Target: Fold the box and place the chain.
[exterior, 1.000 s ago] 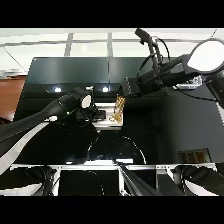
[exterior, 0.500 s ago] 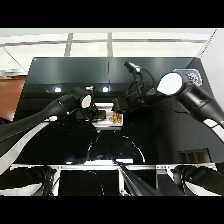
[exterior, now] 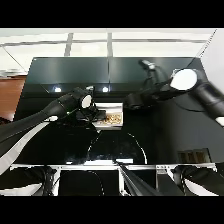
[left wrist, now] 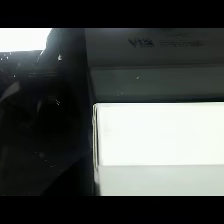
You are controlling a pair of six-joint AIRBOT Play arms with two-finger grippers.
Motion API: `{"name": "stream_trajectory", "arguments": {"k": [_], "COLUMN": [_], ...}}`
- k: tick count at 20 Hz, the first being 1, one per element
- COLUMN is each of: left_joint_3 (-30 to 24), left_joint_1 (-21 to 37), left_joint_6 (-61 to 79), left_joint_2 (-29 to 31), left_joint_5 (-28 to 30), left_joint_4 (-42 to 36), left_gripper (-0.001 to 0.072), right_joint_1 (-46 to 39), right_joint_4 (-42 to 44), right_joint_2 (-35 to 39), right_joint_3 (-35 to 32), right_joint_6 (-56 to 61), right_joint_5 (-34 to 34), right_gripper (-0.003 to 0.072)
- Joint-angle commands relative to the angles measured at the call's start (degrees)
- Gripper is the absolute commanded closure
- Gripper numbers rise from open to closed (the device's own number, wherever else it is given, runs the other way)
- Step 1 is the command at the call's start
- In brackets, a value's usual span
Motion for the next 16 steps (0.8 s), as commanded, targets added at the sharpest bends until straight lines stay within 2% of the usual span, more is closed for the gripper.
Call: {"name": "stream_trajectory", "arguments": {"k": [1,2,3,4,6,9,11,12,13,14,15,16], "left_joint_3": [1.88,2.84,3.91,4.96,6.03,4.76,0.44,-3.3,-7.23,-11.45,-15.13,-18.69], "left_joint_1": [-0.07,-0.07,-0.09,-0.09,-0.04,0.15,2.93,6.84,12.28,19.47,26.38,32.76], "left_joint_6": [-1.38,-1.64,-1.81,-1.2,3.56,10.51,12.13,12.13,12.31,14.91,22.8,36.11], "left_joint_2": [0.04,0.04,0.17,0.61,2.89,11.28,18.88,22.51,25.05,26.47,26.49,25.51], "left_joint_5": [-2.93,-3.89,-5.11,-6.51,-8.96,-12.83,-13.0,-11.93,-10.14,-7.26,-3.96,-1.42], "left_joint_4": [0.22,0.09,0.09,0.11,0.22,6.25,12.24,13.25,10.93,3.56,-8.17,-23.06], "left_gripper": [0.0668,0.0503,0.0272,0.0181,0.0181,0.0182,0.0184,0.0191,0.0192,0.0191,0.0191,0.0191], "right_joint_1": [-7.15,-8.22,-8.96,-9.29,-9.27,-9.27,-9.27,-9.27,-9.27,-9.27,-9.27,-9.27], "right_joint_4": [-7.87,-8.57,-8.94,-9.07,-9.57,-10.4,-10.38,-10.38,-10.38,-10.4,-10.4,-10.38], "right_joint_2": [5.42,6.01,6.16,6.14,6.14,6.14,6.14,6.14,6.12,6.1,6.08,6.03], "right_joint_3": [0.04,0.04,0.04,0.02,-0.02,-0.22,-0.85,-1.14,-1.46,-1.68,-1.79,-1.81], "right_joint_6": [-0.09,-0.09,-0.13,-0.11,-0.15,-0.24,-0.24,-0.24,-0.24,-0.24,-0.24,-0.26], "right_joint_5": [6.84,7.32,7.61,7.52,6.93,6.56,5.81,5.51,4.85,3.82,2.56,1.44], "right_gripper": [0.0321,0.0321,0.032,0.032,0.032,0.032,0.032,0.032,0.032,0.032,0.032,0.032]}}
